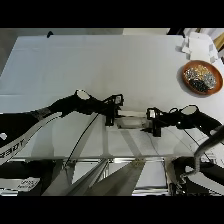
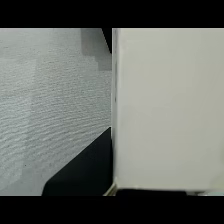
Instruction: Fold the box and place the chain.
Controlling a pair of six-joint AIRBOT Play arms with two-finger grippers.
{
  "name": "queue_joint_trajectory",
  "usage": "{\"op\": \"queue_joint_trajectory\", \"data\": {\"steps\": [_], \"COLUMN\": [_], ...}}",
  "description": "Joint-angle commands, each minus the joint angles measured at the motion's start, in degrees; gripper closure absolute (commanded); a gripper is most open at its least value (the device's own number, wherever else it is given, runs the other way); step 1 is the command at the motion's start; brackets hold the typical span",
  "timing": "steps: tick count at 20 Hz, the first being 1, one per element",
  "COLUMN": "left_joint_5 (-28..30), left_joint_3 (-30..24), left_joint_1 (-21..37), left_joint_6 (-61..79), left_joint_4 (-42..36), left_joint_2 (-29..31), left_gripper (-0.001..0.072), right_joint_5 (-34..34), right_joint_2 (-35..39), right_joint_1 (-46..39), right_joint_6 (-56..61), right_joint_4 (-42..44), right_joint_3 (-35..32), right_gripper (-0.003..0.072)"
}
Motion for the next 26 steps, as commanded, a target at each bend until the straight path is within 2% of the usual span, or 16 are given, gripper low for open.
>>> {"op": "queue_joint_trajectory", "data": {"steps": [1,15,20,21,22,23,24,26], "left_joint_5": [0.0,0.0,-2.6,-2.5,-2.3,-1.5,-0.4,0.2], "left_joint_3": [0.0,0.0,0.0,0.0,0.0,0.0,0.0,0.0], "left_joint_1": [0.0,0.0,0.0,0.1,0.3,0.3,0.3,0.3], "left_joint_6": [0.0,0.0,-1.7,-2.3,-2.4,-3.0,-4.5,-8.1], "left_joint_4": [0.0,0.0,0.1,0.1,0.8,1.7,3.2,6.8], "left_joint_2": [0.0,0.0,0.1,0.3,0.8,1.5,2.4,4.5], "left_gripper": [0.0699,0.0699,0.0694,0.0600,0.0419,0.0344,0.0292,0.0255], "right_joint_5": [0.0,0.0,0.0,0.0,0.0,0.0,0.0,0.0], "right_joint_2": [0.0,0.0,0.0,0.0,0.0,0.0,0.0,0.0], "right_joint_1": [0.0,0.0,0.0,0.0,0.0,0.0,0.0,0.0], "right_joint_6": [0.0,0.0,0.0,0.0,0.0,0.0,0.0,0.0], "right_joint_4": [-0.2,-0.2,-0.2,-0.2,-0.2,-0.2,-0.2,-0.2], "right_joint_3": [0.0,0.0,0.0,0.0,0.0,0.0,0.0,0.0], "right_gripper": [0.0392,0.0392,0.0392,0.0392,0.0392,0.0392,0.0392,0.0392]}}
